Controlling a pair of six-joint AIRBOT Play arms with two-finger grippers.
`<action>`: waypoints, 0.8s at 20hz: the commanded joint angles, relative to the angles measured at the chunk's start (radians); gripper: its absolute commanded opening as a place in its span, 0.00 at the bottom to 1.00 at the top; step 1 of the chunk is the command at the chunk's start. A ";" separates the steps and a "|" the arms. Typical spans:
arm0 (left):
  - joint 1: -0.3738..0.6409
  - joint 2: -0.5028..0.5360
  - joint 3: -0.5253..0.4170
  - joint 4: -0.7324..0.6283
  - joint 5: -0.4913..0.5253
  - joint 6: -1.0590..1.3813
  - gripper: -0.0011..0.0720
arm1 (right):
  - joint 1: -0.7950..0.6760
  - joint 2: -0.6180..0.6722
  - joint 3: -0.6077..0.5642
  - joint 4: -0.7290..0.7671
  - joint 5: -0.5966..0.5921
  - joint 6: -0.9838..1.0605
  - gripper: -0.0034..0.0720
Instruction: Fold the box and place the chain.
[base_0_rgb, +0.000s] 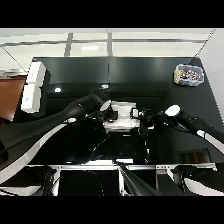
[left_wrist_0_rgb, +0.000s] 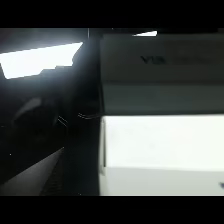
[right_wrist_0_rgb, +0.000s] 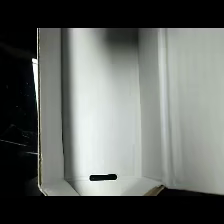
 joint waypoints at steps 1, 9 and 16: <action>0.030 -0.001 0.001 -0.056 -0.007 -0.031 0.68 | 0.000 0.000 0.000 0.000 0.000 0.000 0.43; 0.026 -0.034 0.002 -0.083 -0.011 -0.029 0.50 | 0.000 0.000 0.000 0.000 0.000 0.000 0.43; 0.027 -0.034 0.015 -0.082 -0.010 -0.015 0.06 | 0.000 0.000 0.000 0.000 0.000 0.000 0.43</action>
